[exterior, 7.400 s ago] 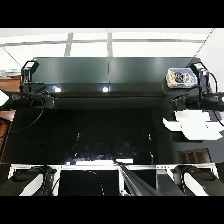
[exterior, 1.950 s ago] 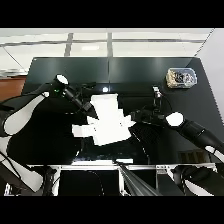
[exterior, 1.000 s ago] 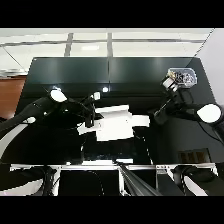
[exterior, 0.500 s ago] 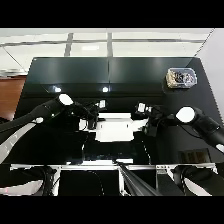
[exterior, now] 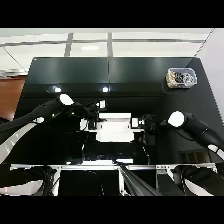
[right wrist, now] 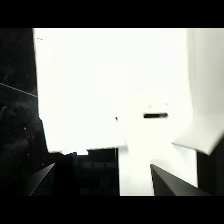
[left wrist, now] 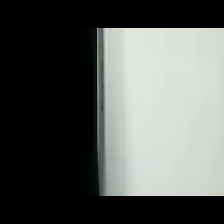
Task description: Fold the box and place the chain.
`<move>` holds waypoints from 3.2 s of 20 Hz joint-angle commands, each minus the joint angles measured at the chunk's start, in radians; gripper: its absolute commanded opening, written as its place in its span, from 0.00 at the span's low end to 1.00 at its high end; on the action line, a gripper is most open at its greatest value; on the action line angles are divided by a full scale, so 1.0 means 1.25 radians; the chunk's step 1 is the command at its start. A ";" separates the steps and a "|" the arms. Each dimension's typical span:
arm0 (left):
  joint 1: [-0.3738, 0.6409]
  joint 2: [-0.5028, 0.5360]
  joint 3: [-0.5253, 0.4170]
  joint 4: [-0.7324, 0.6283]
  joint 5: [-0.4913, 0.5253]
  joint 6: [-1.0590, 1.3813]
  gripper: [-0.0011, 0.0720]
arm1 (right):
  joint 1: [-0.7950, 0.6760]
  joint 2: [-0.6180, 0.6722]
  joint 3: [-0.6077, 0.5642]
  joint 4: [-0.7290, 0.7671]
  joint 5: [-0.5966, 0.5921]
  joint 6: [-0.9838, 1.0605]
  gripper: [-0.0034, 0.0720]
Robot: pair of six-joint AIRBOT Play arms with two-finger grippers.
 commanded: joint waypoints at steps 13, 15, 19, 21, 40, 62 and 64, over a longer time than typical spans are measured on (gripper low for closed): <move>-0.001 -0.001 -0.001 0.002 -0.023 -0.001 0.05 | 0.083 0.009 -0.013 0.132 -0.148 -0.025 0.94; -0.001 -0.001 -0.001 0.002 -0.022 -0.001 0.05 | 0.063 0.016 -0.006 0.132 -0.164 -0.027 0.94; -0.001 -0.001 -0.001 0.002 -0.022 -0.001 0.05 | 0.041 0.016 -0.002 0.168 -0.185 -0.059 0.94; -0.001 -0.001 -0.001 0.002 -0.022 -0.001 0.05 | 0.038 0.016 0.005 0.180 -0.186 -0.065 0.94; -0.001 -0.001 0.029 0.002 -0.028 -0.010 0.05 | -0.013 -0.087 0.036 0.314 -0.063 -0.242 0.94; -0.001 -0.016 0.028 0.009 -0.049 -0.046 0.05 | -0.042 -0.165 0.036 0.314 -0.128 -0.366 0.94; -0.001 -0.016 0.028 0.008 -0.049 -0.046 0.05 | -0.042 -0.166 0.036 0.321 -0.122 -0.366 0.94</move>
